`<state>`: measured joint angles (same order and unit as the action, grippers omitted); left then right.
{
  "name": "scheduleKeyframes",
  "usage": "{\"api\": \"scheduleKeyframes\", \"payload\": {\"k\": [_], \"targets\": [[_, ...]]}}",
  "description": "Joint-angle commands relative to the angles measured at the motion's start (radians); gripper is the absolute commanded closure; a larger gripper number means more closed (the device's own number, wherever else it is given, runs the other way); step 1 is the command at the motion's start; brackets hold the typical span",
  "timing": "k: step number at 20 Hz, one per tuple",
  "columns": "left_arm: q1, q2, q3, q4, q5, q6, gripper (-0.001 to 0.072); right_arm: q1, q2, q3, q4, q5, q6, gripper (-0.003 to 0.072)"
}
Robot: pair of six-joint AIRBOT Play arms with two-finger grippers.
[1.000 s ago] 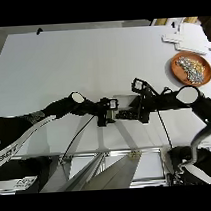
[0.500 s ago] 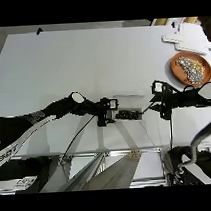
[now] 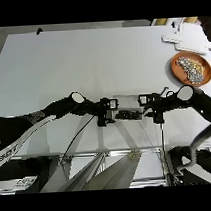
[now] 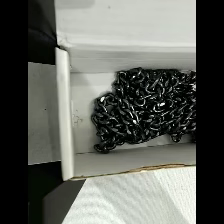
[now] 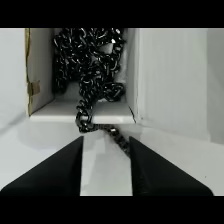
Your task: Fold the box and place the chain.
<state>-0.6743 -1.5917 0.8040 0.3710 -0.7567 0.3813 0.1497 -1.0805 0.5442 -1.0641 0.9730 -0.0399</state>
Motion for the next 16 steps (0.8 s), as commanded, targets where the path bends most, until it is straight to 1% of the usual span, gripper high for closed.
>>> {"api": "scheduleKeyframes", "payload": {"k": [1,3,6,8,9,11,14,16], "targets": [[0.000,0.000,0.000,0.000,0.000,0.000,0.0459,0.017,-0.029,-0.003,0.001,-0.047,-0.023,0.0429],[0.000,0.000,0.000,0.000,0.000,0.000,0.0459,0.017,-0.029,-0.003,0.030,-0.046,-0.030,0.0458],[0.000,0.000,0.000,0.000,0.000,0.000,0.0459,0.017,-0.029,-0.003,0.058,-0.014,-0.045,0.0477],[0.000,0.000,0.000,0.000,0.000,0.000,0.0459,0.017,-0.029,-0.003,0.055,0.046,-0.043,0.0591],[0.000,0.000,0.000,0.000,0.000,0.000,0.0459,0.017,-0.029,-0.003,0.055,0.094,-0.043,0.0665],[0.000,0.000,0.000,0.000,0.000,0.000,0.0459,0.017,-0.026,-0.003,0.037,0.151,-0.003,0.0665],[0.000,0.000,0.000,0.000,0.000,0.000,0.0459,0.017,0.015,-0.003,-0.115,0.151,0.213,0.0666],[0.000,0.000,0.000,0.000,0.000,0.000,0.0459,0.017,0.071,-0.003,-0.174,0.167,0.281,0.0666]]}}
